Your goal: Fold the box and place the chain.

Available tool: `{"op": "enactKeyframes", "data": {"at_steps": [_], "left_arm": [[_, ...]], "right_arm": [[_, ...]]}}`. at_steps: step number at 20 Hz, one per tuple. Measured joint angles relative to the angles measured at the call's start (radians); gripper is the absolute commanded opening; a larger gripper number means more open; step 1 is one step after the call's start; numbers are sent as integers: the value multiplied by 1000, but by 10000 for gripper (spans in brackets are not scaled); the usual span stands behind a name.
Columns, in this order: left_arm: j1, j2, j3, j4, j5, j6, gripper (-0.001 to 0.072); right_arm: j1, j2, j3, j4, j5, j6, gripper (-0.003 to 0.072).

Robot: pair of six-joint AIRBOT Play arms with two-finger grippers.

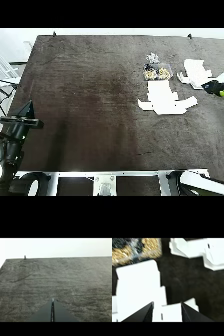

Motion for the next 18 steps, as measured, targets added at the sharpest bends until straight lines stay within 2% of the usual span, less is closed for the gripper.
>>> {"op": "enactKeyframes", "data": {"at_steps": [4,6,9,12,18], "left_arm": [[0,0,0,0,0,0,19],[0,0,0,0,0,0,19],[0,0,0,0,0,0,19],[0,0,0,0,0,0,19],[0,0,0,0,0,0,19]], "right_arm": [[-25,-228,280,-148,223,78,449],[-27,-351,408,-183,331,92,530],[-19,-496,542,-208,461,95,530],[-7,-578,600,-209,530,66,530],[-1,-658,630,-178,563,36,525]]}}
